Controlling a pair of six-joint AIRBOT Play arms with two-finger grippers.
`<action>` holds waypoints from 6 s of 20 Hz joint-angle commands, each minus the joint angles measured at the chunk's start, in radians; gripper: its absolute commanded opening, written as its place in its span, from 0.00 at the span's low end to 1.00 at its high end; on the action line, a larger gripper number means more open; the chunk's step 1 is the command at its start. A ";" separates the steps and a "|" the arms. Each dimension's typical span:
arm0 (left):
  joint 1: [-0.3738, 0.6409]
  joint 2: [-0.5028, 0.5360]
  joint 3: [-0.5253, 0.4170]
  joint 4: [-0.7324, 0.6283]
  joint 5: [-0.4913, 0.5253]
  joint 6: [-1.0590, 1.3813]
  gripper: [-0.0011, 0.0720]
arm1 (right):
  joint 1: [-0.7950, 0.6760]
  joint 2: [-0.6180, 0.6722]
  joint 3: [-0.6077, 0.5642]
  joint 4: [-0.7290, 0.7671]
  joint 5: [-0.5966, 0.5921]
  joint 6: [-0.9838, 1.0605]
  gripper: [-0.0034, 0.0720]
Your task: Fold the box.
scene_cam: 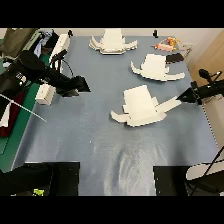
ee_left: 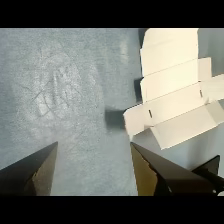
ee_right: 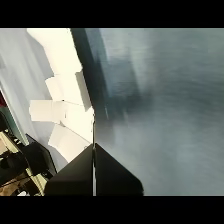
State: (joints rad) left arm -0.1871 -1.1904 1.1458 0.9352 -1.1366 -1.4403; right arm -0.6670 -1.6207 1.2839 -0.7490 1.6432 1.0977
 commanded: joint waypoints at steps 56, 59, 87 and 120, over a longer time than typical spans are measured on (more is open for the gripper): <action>0.042 -0.343 -0.126 -0.498 -0.049 0.757 0.81 | 0.653 0.705 -0.874 0.050 -0.666 -0.153 0.05; 0.013 -0.424 -0.066 -0.494 -0.091 0.788 0.81 | 0.653 0.705 -0.874 0.050 -0.665 -0.153 0.05; -0.111 -0.377 -0.005 -0.464 -0.150 1.066 0.03 | 0.652 0.706 -0.697 -0.424 -0.928 0.206 0.36; -0.255 0.088 -0.511 -0.628 0.218 1.744 0.03 | 0.653 0.705 -0.653 -0.406 -0.898 0.396 0.36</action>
State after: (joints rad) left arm -0.5377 -1.1103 0.6296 0.3523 -0.7498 0.2417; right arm -0.0143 -0.9154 0.6456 -1.1652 0.7403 1.4933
